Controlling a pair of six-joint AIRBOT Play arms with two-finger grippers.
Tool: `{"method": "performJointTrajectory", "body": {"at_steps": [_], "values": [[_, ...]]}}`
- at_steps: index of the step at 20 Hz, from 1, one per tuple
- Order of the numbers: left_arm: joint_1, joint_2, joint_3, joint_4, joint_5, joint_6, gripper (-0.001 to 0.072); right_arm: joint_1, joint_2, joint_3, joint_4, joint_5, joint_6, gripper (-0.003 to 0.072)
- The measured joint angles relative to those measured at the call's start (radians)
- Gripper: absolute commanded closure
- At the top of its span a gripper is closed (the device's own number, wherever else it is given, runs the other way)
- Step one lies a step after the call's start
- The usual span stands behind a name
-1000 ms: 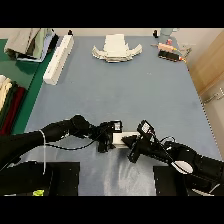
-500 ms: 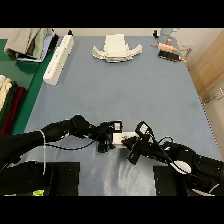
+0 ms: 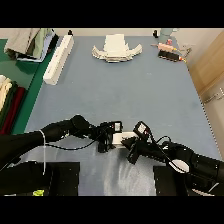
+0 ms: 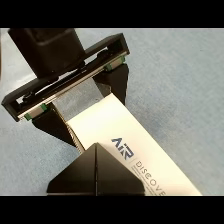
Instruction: Fold the box.
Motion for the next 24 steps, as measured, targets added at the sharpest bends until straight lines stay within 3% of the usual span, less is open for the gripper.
{"method": "performJointTrajectory", "body": {"at_steps": [12, 15, 20, 24], "values": [[0.0, 0.0, 0.0, -0.002, -0.002, -0.005, 0.0227, 0.0, 0.025, 0.017, -0.002, 0.024, 0.0, 0.0684], [0.0, 0.0, 0.0, -0.004, -0.002, -0.008, 0.0227, -0.014, 0.05, 0.039, -0.018, -0.035, 0.0, 0.0684], [0.0, 0.0, 0.0, -0.003, -0.001, -0.004, 0.0226, -0.111, 0.061, 0.06, -0.061, -0.049, 0.0, 0.0684], [0.0, 0.0, 0.0, -0.002, -0.001, -0.001, 0.0226, -0.251, 0.061, 0.123, -0.083, 0.048, 0.0, 0.0685]]}}
